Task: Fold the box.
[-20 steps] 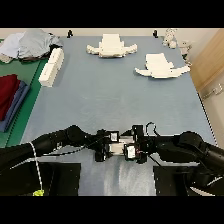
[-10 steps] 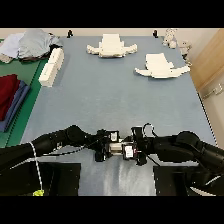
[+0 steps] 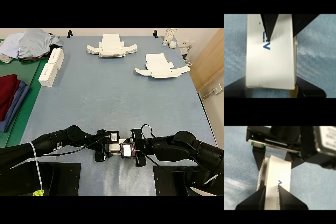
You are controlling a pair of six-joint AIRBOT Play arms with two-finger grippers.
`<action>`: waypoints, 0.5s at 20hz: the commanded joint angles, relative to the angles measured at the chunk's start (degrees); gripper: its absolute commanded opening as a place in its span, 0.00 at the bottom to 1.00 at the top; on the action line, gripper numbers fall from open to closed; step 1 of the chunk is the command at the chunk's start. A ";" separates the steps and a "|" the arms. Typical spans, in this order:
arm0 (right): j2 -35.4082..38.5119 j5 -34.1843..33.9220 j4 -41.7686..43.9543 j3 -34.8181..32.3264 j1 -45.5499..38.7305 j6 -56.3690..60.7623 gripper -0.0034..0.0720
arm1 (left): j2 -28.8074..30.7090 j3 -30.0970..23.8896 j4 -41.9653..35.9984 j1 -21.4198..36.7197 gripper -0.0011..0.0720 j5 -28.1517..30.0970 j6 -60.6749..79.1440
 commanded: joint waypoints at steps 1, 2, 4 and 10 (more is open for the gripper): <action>-0.35 -1.09 1.05 -0.15 0.09 0.04 0.32 | 0.04 0.02 -0.04 0.00 0.64 0.00 -0.04; -0.31 -1.07 1.18 -0.15 0.09 0.04 0.42 | 0.04 0.02 -0.04 0.00 0.65 0.00 -0.04; 0.13 -1.11 1.57 -0.02 0.09 0.04 0.61 | 0.04 0.02 -0.04 0.00 0.65 0.00 -0.04; 5.68 -4.17 1.40 0.15 0.00 7.43 0.61 | 0.04 0.02 -0.04 0.00 0.65 0.00 -0.04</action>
